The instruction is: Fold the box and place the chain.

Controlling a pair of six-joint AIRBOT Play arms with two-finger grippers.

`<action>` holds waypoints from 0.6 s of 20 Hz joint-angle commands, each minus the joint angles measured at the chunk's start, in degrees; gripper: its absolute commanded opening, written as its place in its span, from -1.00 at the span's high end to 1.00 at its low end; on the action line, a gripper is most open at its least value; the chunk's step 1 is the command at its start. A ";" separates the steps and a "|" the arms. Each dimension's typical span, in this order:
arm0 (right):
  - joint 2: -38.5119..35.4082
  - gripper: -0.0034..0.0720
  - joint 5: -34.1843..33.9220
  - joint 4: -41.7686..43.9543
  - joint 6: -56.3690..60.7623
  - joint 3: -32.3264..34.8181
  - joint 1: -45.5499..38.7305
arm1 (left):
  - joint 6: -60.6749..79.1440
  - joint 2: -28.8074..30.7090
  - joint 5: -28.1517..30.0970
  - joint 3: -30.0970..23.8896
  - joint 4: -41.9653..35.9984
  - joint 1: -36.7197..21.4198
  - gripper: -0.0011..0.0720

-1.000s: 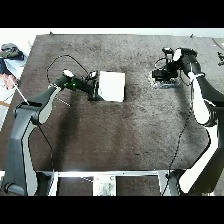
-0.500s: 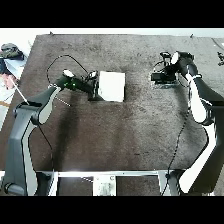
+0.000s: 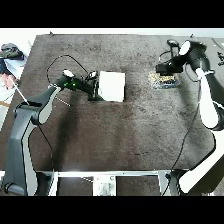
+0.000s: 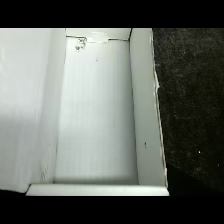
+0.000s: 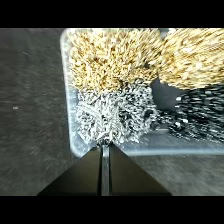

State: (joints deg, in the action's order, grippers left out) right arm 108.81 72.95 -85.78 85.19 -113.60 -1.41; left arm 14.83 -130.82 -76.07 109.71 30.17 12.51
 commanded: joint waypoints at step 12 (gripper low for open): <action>-38.12 0.88 -25.11 0.15 -4.48 -0.09 12.04 | 0.00 -0.02 0.00 -0.02 0.02 -0.07 -0.28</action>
State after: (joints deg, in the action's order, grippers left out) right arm 76.53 56.01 -85.71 82.11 -113.65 6.57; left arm 14.81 -130.82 -76.07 109.71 30.17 12.51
